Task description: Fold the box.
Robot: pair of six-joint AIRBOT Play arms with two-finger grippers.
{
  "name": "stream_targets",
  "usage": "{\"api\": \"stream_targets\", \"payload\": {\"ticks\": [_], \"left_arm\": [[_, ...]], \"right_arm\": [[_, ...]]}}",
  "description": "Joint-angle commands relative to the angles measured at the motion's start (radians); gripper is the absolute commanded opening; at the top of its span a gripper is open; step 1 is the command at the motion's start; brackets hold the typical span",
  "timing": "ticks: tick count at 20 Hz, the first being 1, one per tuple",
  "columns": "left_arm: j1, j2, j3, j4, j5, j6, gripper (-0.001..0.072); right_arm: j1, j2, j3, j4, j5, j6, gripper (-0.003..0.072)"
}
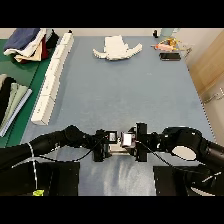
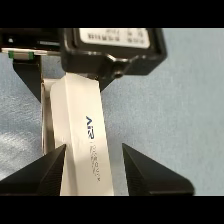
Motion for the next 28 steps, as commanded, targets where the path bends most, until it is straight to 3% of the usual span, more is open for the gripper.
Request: {"api": "stream_targets", "payload": {"ticks": [1,4,9,10,11,19,25,27,28], "left_arm": [[0.0,0.0,0.001,0.002,0.0,0.001,0.0497],[0.0,0.0,0.001,0.002,0.0,0.001,0.0497],[0.0,0.0,0.001,0.002,0.0,0.001,0.0497],[0.0,0.0,0.001,0.002,0.0,0.001,0.0497],[0.0,0.0,0.001,0.002,0.0,0.001,0.0497],[0.0,0.0,0.001,0.002,0.0,0.001,0.0497],[0.0,0.0,0.001,0.002,0.0,0.001,0.0497],[0.0,0.0,0.001,0.002,0.0,0.001,0.0497],[0.0,0.0,0.001,0.002,0.0,0.001,0.0497]], "right_arm": [[0.0,0.0,0.001,0.013,0.003,0.0,0.0505],[0.0,-0.004,-0.002,0.108,0.004,-0.011,0.0505],[0.0,-0.056,-0.002,0.142,0.005,-0.017,0.05],[0.001,-0.059,-0.001,0.154,0.01,-0.017,0.0408],[0.002,-0.06,-0.002,0.163,0.013,-0.017,0.0372],[0.002,-0.059,-0.002,0.24,0.101,-0.017,0.0372],[0.001,-0.023,0.001,0.234,0.071,-0.017,0.0389],[0.001,0.005,0.001,0.202,0.055,-0.017,0.0491],[0.001,0.017,0.001,0.193,0.05,-0.016,0.0491]]}}
